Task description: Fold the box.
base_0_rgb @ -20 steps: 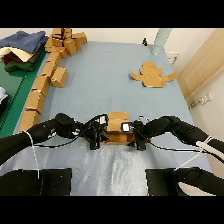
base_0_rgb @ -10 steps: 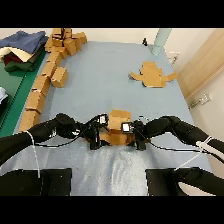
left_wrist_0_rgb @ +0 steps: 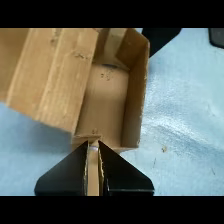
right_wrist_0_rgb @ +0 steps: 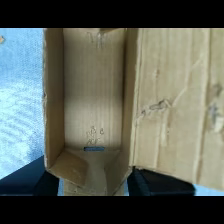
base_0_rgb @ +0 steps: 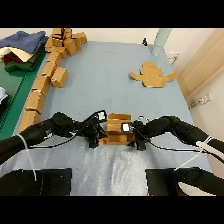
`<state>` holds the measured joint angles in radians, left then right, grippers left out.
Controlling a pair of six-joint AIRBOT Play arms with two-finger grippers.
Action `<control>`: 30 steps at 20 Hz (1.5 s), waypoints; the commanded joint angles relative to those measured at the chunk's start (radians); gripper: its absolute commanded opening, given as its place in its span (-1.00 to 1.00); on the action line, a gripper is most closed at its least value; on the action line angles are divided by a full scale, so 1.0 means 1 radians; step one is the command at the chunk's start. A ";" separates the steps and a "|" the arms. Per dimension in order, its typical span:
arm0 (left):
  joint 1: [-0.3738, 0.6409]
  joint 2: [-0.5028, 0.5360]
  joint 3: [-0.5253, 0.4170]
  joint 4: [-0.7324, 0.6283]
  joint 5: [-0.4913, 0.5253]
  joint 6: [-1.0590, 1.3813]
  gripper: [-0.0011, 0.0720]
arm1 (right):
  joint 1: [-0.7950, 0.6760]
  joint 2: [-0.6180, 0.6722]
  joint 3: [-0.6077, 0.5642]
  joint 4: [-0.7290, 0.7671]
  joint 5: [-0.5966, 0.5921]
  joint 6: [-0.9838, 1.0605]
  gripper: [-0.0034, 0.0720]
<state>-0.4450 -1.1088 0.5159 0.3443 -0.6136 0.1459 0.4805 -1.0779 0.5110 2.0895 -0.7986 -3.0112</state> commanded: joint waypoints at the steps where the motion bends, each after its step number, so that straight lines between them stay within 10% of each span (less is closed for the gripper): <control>1: 0.015 0.119 0.000 0.212 0.019 -0.340 -0.69 | 0.000 0.001 0.001 0.000 0.000 0.000 0.42; 8: 0.224 0.431 -0.005 0.855 -0.188 -1.529 -0.93 | 0.000 0.001 0.001 0.000 0.000 0.000 0.42; 18: 0.211 0.156 -0.123 0.319 -0.153 -1.337 -0.94 | 0.000 0.001 0.001 0.000 0.000 0.000 0.42; 30: 0.071 0.130 -0.066 0.278 -0.087 -1.369 -0.94 | 0.000 0.001 0.001 0.000 0.000 0.000 0.42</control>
<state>-0.3664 -0.9928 0.4236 0.6331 -0.6754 -1.2213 0.4805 -1.0779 0.5110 2.0895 -0.7986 -3.0112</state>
